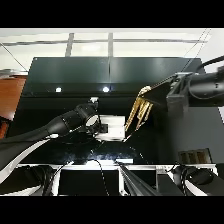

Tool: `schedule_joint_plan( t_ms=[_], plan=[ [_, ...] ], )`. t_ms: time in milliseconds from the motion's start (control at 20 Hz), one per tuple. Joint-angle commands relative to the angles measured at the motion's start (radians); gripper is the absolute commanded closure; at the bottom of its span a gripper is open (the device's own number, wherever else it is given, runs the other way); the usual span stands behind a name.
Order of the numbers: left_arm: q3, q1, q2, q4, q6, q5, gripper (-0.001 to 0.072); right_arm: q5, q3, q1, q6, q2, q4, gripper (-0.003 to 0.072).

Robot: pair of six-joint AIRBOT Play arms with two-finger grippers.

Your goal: Fold the box and place the chain.

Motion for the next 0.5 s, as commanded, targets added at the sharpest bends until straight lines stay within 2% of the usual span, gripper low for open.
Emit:
schedule_joint_plan(
  t_ms=[0,450],
  plan=[
    [0.0,0.0,0.0,0.0,0.001,0.002,0.0677,-0.028,-0.034,0.01,-0.041,-0.039,0.081,0.0666],
    [0.0,0.0,0.0,-0.001,0.0,-0.002,0.0677,-0.076,-0.034,0.122,-0.071,-0.157,0.088,0.0666]
  ],
)
